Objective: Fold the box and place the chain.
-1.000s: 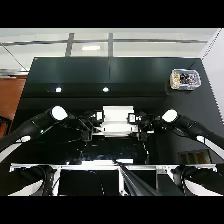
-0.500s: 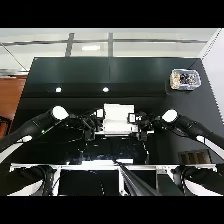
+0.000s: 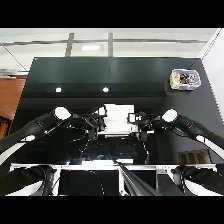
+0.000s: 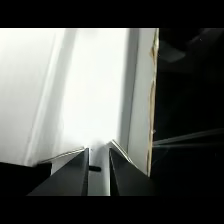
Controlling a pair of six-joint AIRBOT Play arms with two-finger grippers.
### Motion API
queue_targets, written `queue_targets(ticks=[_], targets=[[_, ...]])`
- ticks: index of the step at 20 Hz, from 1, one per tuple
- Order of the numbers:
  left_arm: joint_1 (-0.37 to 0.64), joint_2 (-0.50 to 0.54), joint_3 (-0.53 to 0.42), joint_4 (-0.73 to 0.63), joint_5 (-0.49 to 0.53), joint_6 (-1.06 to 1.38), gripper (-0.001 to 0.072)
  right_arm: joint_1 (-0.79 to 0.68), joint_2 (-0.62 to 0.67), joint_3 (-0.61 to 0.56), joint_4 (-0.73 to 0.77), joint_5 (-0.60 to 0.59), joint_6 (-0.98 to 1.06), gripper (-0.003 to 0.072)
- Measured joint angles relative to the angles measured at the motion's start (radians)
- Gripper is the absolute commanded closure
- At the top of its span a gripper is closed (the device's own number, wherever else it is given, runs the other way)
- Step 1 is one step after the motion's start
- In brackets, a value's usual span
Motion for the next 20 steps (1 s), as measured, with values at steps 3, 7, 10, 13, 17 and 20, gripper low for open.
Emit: queue_targets(ticks=[3, 7, 10, 13, 17, 20], targets=[[0.000, -0.021, 0.000, -0.040, 0.011, 0.000, 0.0550, 0.000, 0.000, 0.000, 0.000, 0.000, 0.000, 0.0457], [0.000, -0.039, 0.000, -0.059, 0.013, 0.000, 0.0625, 0.000, 0.000, 0.000, 0.000, 0.000, -0.001, 0.0457], [-0.001, -0.043, 0.000, -0.066, 0.013, 0.000, 0.0360, 0.000, 0.000, 0.000, 0.000, 0.000, -0.001, 0.0456], [-0.002, -0.045, 0.001, -0.058, 0.016, 0.001, 0.0503, 0.000, 0.000, 0.000, 0.000, 0.000, -0.001, 0.0456], [-0.019, -0.045, 0.005, -0.017, 0.029, 0.000, 0.0320, 0.000, 0.000, 0.000, 0.000, 0.000, 0.000, 0.0456], [-0.024, -0.040, 0.011, 0.005, 0.038, -0.001, 0.0685, 0.000, 0.000, 0.000, 0.000, 0.000, -0.001, 0.0457]])
